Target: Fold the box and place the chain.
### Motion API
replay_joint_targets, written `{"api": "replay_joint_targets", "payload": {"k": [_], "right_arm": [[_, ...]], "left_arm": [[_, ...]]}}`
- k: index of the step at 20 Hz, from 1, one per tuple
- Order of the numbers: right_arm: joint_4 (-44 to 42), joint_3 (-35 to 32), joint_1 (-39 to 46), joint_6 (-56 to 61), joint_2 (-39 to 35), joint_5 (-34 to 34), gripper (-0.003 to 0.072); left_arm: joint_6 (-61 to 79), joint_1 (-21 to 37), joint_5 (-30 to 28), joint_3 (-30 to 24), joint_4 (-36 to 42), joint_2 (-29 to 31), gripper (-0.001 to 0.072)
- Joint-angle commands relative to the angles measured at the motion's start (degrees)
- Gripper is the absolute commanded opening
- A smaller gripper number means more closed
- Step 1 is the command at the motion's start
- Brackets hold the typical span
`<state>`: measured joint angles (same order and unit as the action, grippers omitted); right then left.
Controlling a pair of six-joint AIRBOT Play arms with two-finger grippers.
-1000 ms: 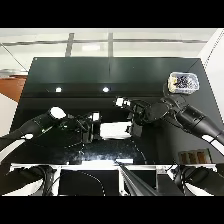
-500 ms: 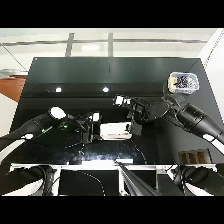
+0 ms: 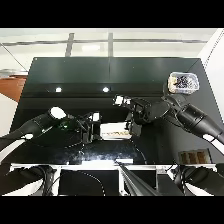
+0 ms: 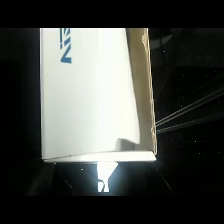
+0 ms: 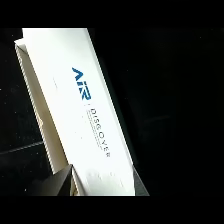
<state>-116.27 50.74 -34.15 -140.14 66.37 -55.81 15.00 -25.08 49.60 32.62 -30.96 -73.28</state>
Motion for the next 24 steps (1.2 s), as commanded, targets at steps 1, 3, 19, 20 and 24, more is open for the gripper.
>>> {"api": "replay_joint_targets", "payload": {"k": [1,3,19,20,24], "right_arm": [[-0.13,-0.90,-0.02,0.00,0.02,-0.48,0.0416],[-0.13,-1.49,-0.02,0.02,0.02,-0.22,0.0347],[-0.22,-1.70,-0.04,0.02,-0.04,0.04,0.0338],[-0.22,-1.70,-0.13,0.00,-0.04,-0.15,0.0338],[-0.02,-1.70,-2.01,-0.02,-0.04,-1.03,0.0338]], "left_arm": [[0.00,-0.02,-0.04,0.00,0.00,-0.04,0.0465],[0.00,-0.02,-0.04,0.00,0.00,-0.04,0.0465],[0.00,-0.02,-0.04,0.00,0.00,-0.04,0.0465],[0.00,-0.02,-0.04,0.00,0.00,-0.04,0.0465],[0.00,-0.02,-0.04,0.00,0.00,-0.04,0.0465]]}}
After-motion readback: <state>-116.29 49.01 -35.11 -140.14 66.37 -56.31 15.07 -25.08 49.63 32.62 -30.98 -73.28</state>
